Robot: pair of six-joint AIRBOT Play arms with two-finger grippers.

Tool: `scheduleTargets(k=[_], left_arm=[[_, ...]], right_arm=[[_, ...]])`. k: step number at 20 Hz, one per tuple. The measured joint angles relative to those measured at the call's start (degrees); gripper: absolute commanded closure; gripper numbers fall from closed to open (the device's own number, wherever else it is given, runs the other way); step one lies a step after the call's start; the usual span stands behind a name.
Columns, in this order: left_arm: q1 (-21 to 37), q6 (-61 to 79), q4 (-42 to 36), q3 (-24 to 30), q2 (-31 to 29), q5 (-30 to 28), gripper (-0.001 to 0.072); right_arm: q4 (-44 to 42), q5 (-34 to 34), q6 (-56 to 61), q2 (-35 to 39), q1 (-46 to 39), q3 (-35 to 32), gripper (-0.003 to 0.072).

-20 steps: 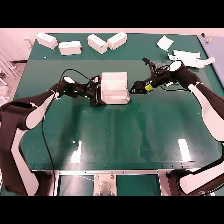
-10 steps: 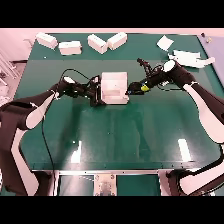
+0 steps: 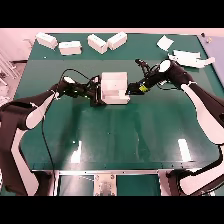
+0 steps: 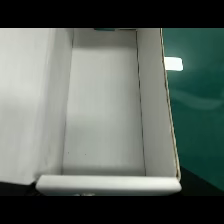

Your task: Fold the box and place the chain.

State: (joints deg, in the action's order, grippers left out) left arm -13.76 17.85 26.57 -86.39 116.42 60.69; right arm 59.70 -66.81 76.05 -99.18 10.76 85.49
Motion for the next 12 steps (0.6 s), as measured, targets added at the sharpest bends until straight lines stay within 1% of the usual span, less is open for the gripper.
scheduleTargets(k=[12], left_arm=[[0.00, 0.02, 0.02, 0.00, 0.00, 0.07, 0.0245]], right_arm=[[5.31, 4.09, 5.97, -0.98, 4.24, 0.09, 0.0245]])
